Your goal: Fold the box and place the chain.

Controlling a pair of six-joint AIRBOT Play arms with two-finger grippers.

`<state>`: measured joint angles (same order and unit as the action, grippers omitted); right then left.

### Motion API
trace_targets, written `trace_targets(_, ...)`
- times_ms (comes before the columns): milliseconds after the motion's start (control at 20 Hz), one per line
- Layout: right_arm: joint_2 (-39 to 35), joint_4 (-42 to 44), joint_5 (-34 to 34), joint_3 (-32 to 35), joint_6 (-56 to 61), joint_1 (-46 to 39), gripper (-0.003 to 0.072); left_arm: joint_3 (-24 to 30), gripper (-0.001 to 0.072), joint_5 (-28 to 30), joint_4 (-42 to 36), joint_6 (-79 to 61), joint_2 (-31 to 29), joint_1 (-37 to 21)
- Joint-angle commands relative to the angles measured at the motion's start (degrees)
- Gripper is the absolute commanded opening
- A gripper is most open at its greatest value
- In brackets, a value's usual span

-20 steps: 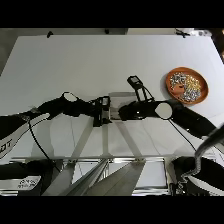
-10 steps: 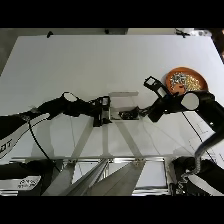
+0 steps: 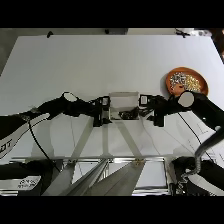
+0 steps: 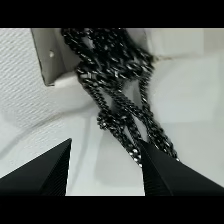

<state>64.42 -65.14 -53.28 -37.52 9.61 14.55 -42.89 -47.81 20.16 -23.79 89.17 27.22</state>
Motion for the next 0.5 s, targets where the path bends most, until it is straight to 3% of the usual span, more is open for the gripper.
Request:
trace_targets(0, 3.69, 3.17, 1.42, 0.22, -9.97, -0.09, 0.0478, 0.0, 0.0271, 0.0, 0.02, -0.02, 0.04, 0.0)
trace_targets(450, 10.36, 14.69, 7.93, 0.22, -14.64, -0.09, 0.0474, 0.0, 0.0271, 0.0, 0.02, -0.02, 0.04, 0.0)
